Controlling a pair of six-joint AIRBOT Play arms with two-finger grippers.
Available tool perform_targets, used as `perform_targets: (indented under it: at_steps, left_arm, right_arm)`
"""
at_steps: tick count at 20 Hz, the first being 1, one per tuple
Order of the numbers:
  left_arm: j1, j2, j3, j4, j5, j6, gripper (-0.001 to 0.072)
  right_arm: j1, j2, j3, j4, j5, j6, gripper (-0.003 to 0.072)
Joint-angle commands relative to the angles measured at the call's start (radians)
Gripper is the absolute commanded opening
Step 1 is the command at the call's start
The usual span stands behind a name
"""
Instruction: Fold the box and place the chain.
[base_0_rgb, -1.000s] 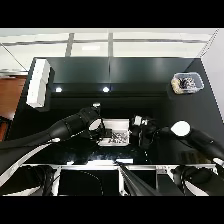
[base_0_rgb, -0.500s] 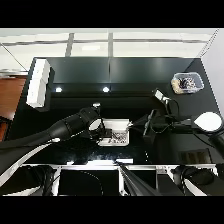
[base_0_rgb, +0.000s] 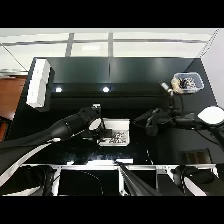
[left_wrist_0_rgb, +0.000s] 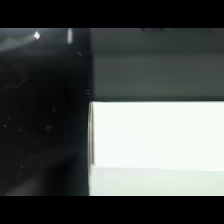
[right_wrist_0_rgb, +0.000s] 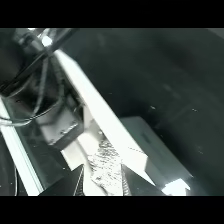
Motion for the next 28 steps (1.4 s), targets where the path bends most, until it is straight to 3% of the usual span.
perform_targets:
  at_steps: [1, 6, 11, 14, 17, 18, 20, 23, 25, 28]
  left_arm:
    - [0.003, 0.009, 0.027, 0.002, -0.066, 0.007, 0.0489]
    - [0.005, 0.107, 0.086, 0.048, -0.092, 0.183, 0.0491]
    - [0.048, 0.34, 0.017, 0.076, -0.201, 0.59, 0.0491]
    - [0.224, 0.533, -0.132, -0.014, -0.127, 0.792, 0.0491]
    - [0.51, 0.686, -0.357, -0.426, 0.029, 1.28, 0.0491]
    - [0.61, 0.692, -0.431, -0.575, 0.041, 1.397, 0.0508]
    - [0.722, 0.681, -0.551, -0.776, 0.037, 1.773, 0.0716]
    - [0.715, 0.678, -0.631, -0.812, 0.072, 2.358, 0.0716]
    - [0.676, 0.655, -0.632, -0.8, 0.133, 2.451, 0.0716]
    - [0.606, 0.535, -0.63, -0.808, 0.193, 2.579, 0.0716]
  right_arm:
    - [-0.175, 0.001, 0.005, -0.019, 0.119, 0.009, 0.0277]
    - [-0.298, 0.001, 0.005, -0.019, 0.165, 0.009, 0.0276]
    - [-0.306, 0.001, 0.005, -0.019, 0.169, 0.011, 0.0276]
    - [-0.306, 0.001, 0.005, -0.019, 0.167, 0.016, 0.0276]
    - [-0.306, 0.001, 0.005, -0.019, 0.161, 0.016, 0.0276]
    - [-0.306, 0.001, 0.005, -0.019, 0.16, 0.017, 0.0276]
    - [-0.306, 0.001, 0.005, -0.019, 0.16, 0.025, 0.0276]
    - [-0.306, 0.001, 0.005, -0.019, 0.159, 0.025, 0.0276]
    - [-0.306, 0.001, 0.005, -0.019, 0.151, 0.025, 0.0276]
    - [-0.305, 0.001, 0.005, -0.019, 0.145, 0.025, 0.0276]
